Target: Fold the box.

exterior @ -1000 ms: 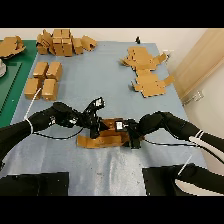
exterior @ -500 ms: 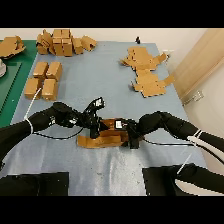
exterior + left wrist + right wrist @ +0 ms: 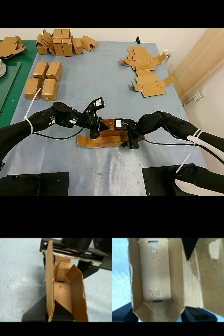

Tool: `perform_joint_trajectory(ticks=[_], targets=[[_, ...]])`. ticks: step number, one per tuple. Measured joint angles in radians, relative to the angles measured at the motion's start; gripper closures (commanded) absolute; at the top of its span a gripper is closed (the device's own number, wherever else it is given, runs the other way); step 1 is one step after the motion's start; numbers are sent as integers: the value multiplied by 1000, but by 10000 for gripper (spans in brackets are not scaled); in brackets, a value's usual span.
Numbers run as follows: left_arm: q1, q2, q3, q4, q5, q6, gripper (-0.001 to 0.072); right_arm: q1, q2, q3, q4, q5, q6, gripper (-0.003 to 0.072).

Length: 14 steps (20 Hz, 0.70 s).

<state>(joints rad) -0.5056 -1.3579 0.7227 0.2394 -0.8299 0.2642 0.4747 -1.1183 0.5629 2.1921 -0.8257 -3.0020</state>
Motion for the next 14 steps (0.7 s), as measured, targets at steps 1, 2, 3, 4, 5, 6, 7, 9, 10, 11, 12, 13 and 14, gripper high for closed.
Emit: perform_joint_trajectory(ticks=[1,2,3,4,5,6,7,9,10,11,12,13,14], targets=[[0,0,0,0,0,0,697,0,-1,0,1,1,0,-21],[0,0,0,0,0,0,696,0,-3,0,3,2,0,-21],[0,0,0,0,0,0,696,0,-5,0,3,2,0,-20],[0,0,0,0,0,0,696,0,-10,0,4,3,0,-9],[0,0,0,0,0,0,697,0,-14,0,7,5,0,-6],[0,0,0,0,0,0,696,0,-19,0,9,5,0,-5],[0,0,0,0,0,0,697,0,-24,0,11,6,0,-6],[0,0,0,0,0,0,697,0,-29,0,14,7,0,-2],[0,0,0,0,0,0,696,0,-31,0,16,8,0,31],[0,0,0,0,0,0,696,0,-32,0,17,8,0,82],[0,0,0,0,-1,0,696,0,-33,0,18,8,0,83],[0,0,0,0,-2,0,696,0,-34,0,19,8,0,83],[0,0,0,0,-2,0,697,0,-34,0,20,7,0,83]])
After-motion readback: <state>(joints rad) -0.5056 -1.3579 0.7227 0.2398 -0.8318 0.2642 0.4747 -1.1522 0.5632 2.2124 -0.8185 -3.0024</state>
